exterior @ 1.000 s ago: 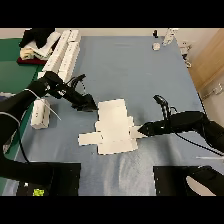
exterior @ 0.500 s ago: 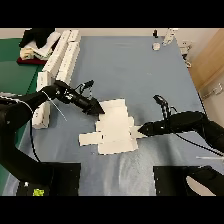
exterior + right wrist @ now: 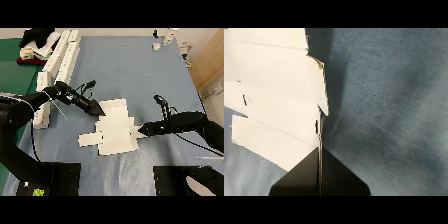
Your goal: Fold the box.
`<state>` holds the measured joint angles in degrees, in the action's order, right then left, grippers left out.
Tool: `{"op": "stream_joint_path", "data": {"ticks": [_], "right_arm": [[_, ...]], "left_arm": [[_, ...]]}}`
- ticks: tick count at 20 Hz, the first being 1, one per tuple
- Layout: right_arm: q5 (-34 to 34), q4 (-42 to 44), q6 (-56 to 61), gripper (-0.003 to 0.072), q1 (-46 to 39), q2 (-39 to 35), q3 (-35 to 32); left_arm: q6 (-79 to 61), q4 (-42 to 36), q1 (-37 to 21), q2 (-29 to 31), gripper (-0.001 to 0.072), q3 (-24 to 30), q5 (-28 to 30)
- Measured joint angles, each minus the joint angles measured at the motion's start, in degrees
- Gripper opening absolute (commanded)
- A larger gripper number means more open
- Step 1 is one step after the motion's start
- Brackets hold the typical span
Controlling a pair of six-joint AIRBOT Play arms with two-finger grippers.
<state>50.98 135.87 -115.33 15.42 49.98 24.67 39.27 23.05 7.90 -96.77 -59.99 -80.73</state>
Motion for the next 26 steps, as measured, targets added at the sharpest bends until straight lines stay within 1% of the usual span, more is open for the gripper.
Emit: {"op": "stream_joint_path", "data": {"ticks": [8, 9, 10, 15, 16, 17, 18, 19, 22, 24, 25, 26], "right_arm": [[0.00, -0.15, 0.00, 0.0001, 0.00, 0.00, 0.00], [0.00, -0.22, 0.00, 0.0001, 0.00, 0.00, 0.00], [0.00, -0.22, 0.00, 0.0001, 0.00, 0.00, 0.00], [0.04, -0.31, 0.00, 0.0006, 0.00, 0.00, -0.02], [0.02, -0.28, 0.00, 0.0064, 0.02, 0.00, -0.02], [-0.13, -0.26, 0.00, 0.0219, 0.00, 0.00, 0.00], [-0.42, -0.59, -0.02, 0.0337, -0.02, 0.00, 0.00], [-0.74, -1.62, -0.02, 0.0354, -0.04, 0.00, 0.07], [-2.73, -8.22, 0.98, 0.0354, -0.48, 0.00, 0.92], [-4.15, -15.87, 5.57, 0.0354, -1.01, 0.00, 2.25], [-4.55, -20.55, 9.31, 0.0369, -1.14, 0.00, 3.15], [-4.87, -25.09, 13.40, 0.0477, -1.25, 0.00, 4.02]], "left_arm": [[-1.75, 0.24, 1.75, 0.00, 0.0142, 0.00, -0.74], [-1.86, 0.26, 1.81, 0.00, 0.0099, 0.00, -0.76], [-1.99, 0.31, 1.92, 0.00, 0.0014, 0.00, -0.76], [-2.71, 0.33, 2.16, 0.00, 0.0014, 0.00, -0.83], [-2.89, 0.46, 2.14, 0.00, 0.0014, 0.00, -0.83], [-2.95, 0.61, 2.16, 0.00, 0.0014, 0.00, -0.79], [-3.06, 0.61, 2.16, -0.02, 0.0013, 0.00, -0.66], [-3.45, 0.42, 2.16, 0.00, 0.0013, 0.00, -0.68], [-7.63, 0.09, 2.14, 0.26, 0.0011, -0.68, -0.76], [-11.91, -0.26, 2.16, 1.42, 0.0009, -1.25, -0.76], [-14.45, -0.17, 2.34, 2.36, 0.0009, -1.44, -0.68], [-16.90, -0.17, 2.60, 3.48, 0.0007, -1.55, -0.26]]}}
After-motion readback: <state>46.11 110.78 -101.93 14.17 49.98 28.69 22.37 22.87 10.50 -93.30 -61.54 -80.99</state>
